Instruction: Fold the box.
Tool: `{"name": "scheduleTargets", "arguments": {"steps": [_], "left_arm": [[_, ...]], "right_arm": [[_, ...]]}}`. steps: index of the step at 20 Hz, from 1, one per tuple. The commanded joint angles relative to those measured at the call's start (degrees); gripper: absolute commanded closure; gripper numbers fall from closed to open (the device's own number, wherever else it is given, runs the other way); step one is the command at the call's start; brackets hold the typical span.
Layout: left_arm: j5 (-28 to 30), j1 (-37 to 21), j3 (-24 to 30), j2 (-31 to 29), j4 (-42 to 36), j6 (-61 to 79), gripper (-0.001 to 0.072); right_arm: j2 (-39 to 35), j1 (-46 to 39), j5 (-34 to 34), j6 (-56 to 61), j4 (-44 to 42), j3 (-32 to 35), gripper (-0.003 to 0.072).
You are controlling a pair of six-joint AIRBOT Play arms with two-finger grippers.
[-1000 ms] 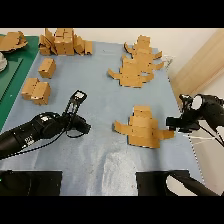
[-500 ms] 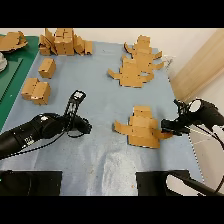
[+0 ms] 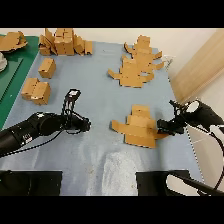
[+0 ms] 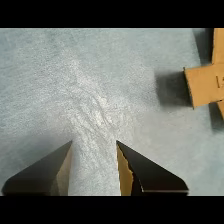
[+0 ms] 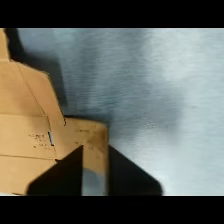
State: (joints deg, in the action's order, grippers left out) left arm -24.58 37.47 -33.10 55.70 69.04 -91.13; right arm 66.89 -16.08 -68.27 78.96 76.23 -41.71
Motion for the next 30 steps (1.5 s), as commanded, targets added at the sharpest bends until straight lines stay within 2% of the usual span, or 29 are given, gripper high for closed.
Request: {"name": "scheduleTargets", "arguments": {"steps": [1, 5, 6, 7, 11, 13, 14, 15, 18, 21, 22, 23, 30], "left_arm": [[-0.04, -1.09, -0.07, 0.02, -1.84, 0.02, 0.0286], [-0.46, -6.36, -0.07, 0.02, -5.27, 0.48, 0.0289], [-1.51, -8.79, -0.2, 0.02, -7.91, 2.69, 0.0385], [-3.91, -11.82, -0.68, 0.04, -12.33, 7.34, 0.0415], [-18.73, -25.44, -3.5, 0.02, -40.26, 33.97, 0.0414], [-24.61, -31.56, -3.61, 0.15, -48.63, 40.89, 0.0409], [-27.19, -34.1, -3.61, 0.46, -49.16, 41.48, 0.0256], [-29.86, -36.02, -3.61, 1.07, -49.13, 41.4, 0.0204], [-37.31, -38.23, -3.61, 4.04, -49.35, 41.42, 0.0205], [-38.4, -37.07, -3.61, 5.57, -50.16, 41.86, 0.0205], [-38.45, -36.76, -3.61, 5.77, -50.62, 41.9, 0.0205], [-38.58, -36.74, -3.61, 5.79, -50.9, 41.9, 0.0205], [-40.96, -36.74, -3.61, 5.79, -51.43, 41.86, 0.0205]], "right_arm": [[-0.66, 0.04, -3.45, -9.03, -13.6, 0.39, 0.0683], [-6.08, 2.43, -6.01, -22.84, -45.57, 0.42, 0.0684], [-6.93, 4.66, -5.97, -25.24, -49.33, 0.46, 0.0683], [-7.3, 7.65, -5.16, -26.01, -49.7, 0.87, 0.0684], [-7.34, 19.15, 3.52, -32.46, -52.43, 10.69, 0.0684], [-7.32, 21.73, 5.88, -34.88, -54.66, 16.59, 0.0684], [-7.32, 22.01, 6.27, -35.76, -55.08, 19.04, 0.0684], [-7.34, 22.03, 6.27, -36.65, -55.32, 21.51, 0.0684], [-7.32, 22.03, 6.34, -39.21, -55.3, 26.75, 0.0683], [-7.19, 22.05, 7.61, -39.65, -55.1, 28.5, 0.0679], [-7.21, 22.05, 8.31, -39.89, -55.15, 28.5, 0.0563], [-7.19, 22.05, 8.85, -40.0, -55.49, 28.5, 0.0485], [-7.19, 22.25, 8.04, -39.76, -56.81, 28.48, 0.0487]]}}
